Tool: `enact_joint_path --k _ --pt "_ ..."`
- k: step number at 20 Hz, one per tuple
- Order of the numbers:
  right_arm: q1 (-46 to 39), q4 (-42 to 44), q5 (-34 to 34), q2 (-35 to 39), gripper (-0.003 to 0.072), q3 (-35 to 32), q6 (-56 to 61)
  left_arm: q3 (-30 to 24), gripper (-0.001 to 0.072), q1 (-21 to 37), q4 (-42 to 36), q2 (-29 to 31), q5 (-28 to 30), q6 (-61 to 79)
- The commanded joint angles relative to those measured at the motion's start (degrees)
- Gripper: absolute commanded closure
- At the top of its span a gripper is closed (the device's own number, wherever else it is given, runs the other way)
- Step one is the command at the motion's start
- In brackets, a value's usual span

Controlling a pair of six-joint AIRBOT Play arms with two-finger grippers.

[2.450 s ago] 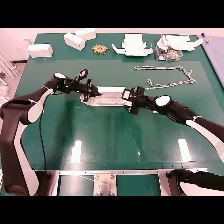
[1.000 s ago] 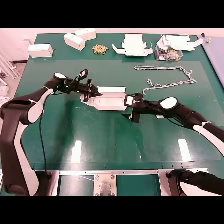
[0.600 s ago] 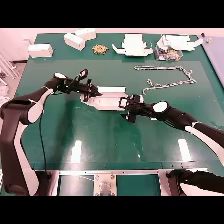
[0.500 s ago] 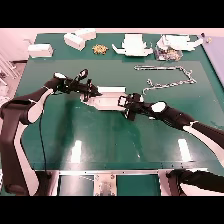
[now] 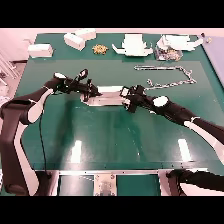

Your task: Fold the box and place the chain.

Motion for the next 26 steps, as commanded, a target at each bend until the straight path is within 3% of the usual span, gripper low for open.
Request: enact_joint_path --k 1,7,11,26 --pt "-3.0 0.5 10.7 -1.6 -0.0012 2.2 -0.6 0.1 0.0690 0.0 0.0 0.0 0.0 0.1" --pt "-9.5 1.3 22.5 -5.8 -0.0012 6.9 -1.8 0.1 0.0690 0.0 0.0 0.0 -0.1 0.0" --pt "-10.4 5.6 25.1 -7.2 -0.0012 8.5 -7.7 0.1 0.0690 0.0 0.0 0.0 0.0 0.0" --pt "-15.0 5.6 42.7 -18.2 -0.0012 17.9 -10.0 0.1 0.0690 0.0 0.0 0.0 -0.1 0.0"
